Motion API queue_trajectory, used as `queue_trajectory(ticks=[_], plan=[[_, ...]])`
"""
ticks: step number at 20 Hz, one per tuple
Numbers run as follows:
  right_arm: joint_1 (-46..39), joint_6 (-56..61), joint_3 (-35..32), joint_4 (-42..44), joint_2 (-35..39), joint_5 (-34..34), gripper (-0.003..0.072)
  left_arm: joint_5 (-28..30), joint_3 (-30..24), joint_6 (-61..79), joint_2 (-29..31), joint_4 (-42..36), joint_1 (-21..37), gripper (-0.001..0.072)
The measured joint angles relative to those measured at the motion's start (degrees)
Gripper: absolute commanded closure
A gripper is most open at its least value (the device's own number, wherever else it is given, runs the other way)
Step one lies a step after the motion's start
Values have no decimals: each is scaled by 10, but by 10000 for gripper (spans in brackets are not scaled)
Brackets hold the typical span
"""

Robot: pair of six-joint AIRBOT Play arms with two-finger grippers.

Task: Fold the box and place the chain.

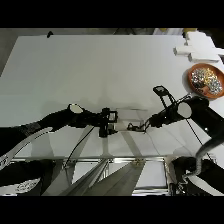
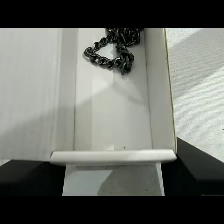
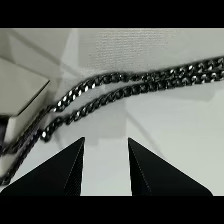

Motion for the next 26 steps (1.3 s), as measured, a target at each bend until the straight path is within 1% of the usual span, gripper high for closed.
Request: queue_trajectory(ticks=[4, 6, 8, 9, 10, 11, 12, 15, 17, 21, 24, 26], plan=[[0, 13, -9, 0, -36, -47, 399, 0, 0, 0, 0, 0, 0, 575], [0, 18, -10, 0, -49, -65, 450, 0, 0, 0, 0, 0, 0, 575], [0, 21, -11, 0, -61, -74, 450, 0, 0, 0, 0, 0, 0, 575], [0, 22, -11, 0, -66, -79, 484, 0, 0, 0, 0, 0, 0, 575], [0, 22, -11, 0, -72, -79, 551, 0, 0, 0, 0, 0, 0, 575], [-1, 24, -11, -2, -77, -76, 639, 0, 0, 0, 0, 0, 0, 575], [-1, 24, -11, -5, -82, -73, 672, 0, 0, 0, 0, 0, 0, 575], [-1, 22, -11, -5, -81, -73, 672, 0, 0, 0, 0, 0, 0, 575], [-1, 19, -13, -7, -65, -75, 672, 0, 0, 0, 0, 0, 0, 575], [-1, 8, -12, -10, 25, -19, 672, 0, 0, 0, 0, 0, 0, 575], [-1, -3, -12, 27, 116, 36, 672, 0, 0, 0, 0, 0, 0, 575], [-1, -6, -12, 71, 172, 64, 672, 0, 0, 0, 0, 0, 0, 575]])
